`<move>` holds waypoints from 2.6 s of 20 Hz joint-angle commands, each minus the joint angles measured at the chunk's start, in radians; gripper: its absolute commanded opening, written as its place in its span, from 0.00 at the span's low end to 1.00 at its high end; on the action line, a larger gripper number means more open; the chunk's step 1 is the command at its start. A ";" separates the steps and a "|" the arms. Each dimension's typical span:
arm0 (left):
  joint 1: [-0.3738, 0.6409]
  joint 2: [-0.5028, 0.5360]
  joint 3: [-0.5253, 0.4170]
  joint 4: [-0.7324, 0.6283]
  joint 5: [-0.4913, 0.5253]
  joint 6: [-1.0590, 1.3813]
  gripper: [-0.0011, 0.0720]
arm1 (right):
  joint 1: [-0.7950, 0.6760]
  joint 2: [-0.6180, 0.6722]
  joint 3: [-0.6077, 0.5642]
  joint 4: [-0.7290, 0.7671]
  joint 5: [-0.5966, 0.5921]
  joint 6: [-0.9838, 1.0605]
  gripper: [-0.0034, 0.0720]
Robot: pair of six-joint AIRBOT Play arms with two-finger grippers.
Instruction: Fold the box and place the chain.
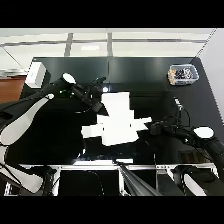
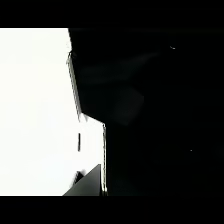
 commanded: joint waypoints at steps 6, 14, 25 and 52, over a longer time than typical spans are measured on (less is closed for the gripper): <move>-0.002 0.020 0.004 0.021 0.005 0.068 0.04 | 0.001 0.001 0.129 -0.256 0.130 0.051 0.94; -0.070 0.312 -0.231 -0.009 0.257 0.302 0.04 | 0.001 0.001 0.300 -0.590 0.314 -0.165 0.94; -0.156 0.283 -0.273 0.010 0.473 0.880 0.04 | 0.167 -0.027 0.299 -0.591 0.193 -0.382 0.94; -0.153 0.268 -0.359 -0.013 0.591 0.964 0.04 | 0.200 -0.101 0.290 -0.594 0.147 -0.400 0.94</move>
